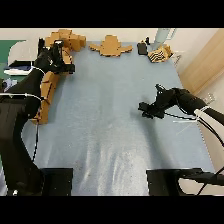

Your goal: Fold the box.

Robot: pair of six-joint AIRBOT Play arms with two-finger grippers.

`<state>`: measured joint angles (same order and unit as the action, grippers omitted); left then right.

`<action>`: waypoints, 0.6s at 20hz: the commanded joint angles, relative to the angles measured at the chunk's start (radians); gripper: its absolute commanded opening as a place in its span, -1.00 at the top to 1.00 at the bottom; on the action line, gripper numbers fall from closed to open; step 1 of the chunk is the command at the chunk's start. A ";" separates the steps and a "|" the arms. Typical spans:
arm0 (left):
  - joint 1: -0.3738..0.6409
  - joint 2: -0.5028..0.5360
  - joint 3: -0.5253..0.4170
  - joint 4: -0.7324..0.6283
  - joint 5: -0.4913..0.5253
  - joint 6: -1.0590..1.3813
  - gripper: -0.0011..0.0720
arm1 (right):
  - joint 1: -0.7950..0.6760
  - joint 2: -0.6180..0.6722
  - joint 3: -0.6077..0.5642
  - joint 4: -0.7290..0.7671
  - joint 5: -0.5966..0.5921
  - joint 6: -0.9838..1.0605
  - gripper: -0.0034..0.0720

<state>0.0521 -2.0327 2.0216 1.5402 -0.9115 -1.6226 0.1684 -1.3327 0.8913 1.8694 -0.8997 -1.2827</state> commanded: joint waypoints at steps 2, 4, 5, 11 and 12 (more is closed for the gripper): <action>0.011 -0.031 0.027 0.010 -0.020 -0.027 0.09 | 0.000 0.000 0.001 0.000 0.000 0.000 0.90; 0.012 -0.040 0.027 0.010 -0.019 -0.017 0.09 | 0.000 0.000 0.001 0.000 0.000 0.000 0.90; 0.012 -0.042 0.027 0.011 -0.014 -0.011 0.09 | 0.000 0.000 0.001 0.000 0.000 0.000 0.90; 0.011 -0.043 0.017 0.009 0.103 -0.009 0.09 | 0.000 0.000 0.001 0.000 0.000 0.000 0.90; 0.010 -0.043 0.017 0.009 0.109 -0.009 0.09 | 0.000 0.000 0.001 0.000 0.000 0.000 0.90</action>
<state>0.0643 -2.0747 2.0403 1.5501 -0.8520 -1.6341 0.1684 -1.3327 0.8913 1.8694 -0.9001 -1.2831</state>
